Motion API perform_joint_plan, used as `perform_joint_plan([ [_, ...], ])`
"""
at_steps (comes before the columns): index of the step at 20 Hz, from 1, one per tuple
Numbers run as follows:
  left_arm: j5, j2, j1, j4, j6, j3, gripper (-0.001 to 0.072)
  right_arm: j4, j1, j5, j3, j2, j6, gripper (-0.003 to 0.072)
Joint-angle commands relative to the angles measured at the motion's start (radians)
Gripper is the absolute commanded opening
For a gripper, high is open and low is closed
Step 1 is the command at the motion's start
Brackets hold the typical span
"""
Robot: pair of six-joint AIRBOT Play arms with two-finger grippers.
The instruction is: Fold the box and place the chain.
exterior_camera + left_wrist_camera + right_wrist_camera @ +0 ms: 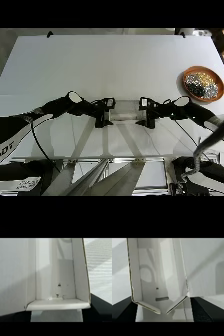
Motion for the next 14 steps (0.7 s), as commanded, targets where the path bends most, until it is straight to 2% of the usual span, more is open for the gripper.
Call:
perform_joint_plan([
  [1, 0.003, 0.000, 0.000, 0.001, 0.004, 0.000, 0.0450, -0.057, -0.001, -0.033, 0.001, 0.057, 0.050, 0.0685],
  [5, 0.000, 0.000, 0.000, 0.001, 0.004, 0.000, 0.0450, -0.271, -0.001, -0.026, 0.001, 0.124, 0.203, 0.0685],
  [9, 0.000, 0.000, 0.000, 0.001, 0.004, 0.000, 0.0450, -0.492, -0.001, 0.051, 0.001, 0.146, 0.410, 0.0679],
  [11, 0.000, -0.001, 0.000, 0.001, 0.004, 0.000, 0.0450, -0.515, -0.001, 0.085, 0.002, 0.166, 0.451, 0.0638],
  [14, -0.001, 0.000, 0.000, 0.001, 0.004, 0.000, 0.0450, -0.494, -0.001, 0.127, 0.002, 0.261, 0.467, 0.0638],
])
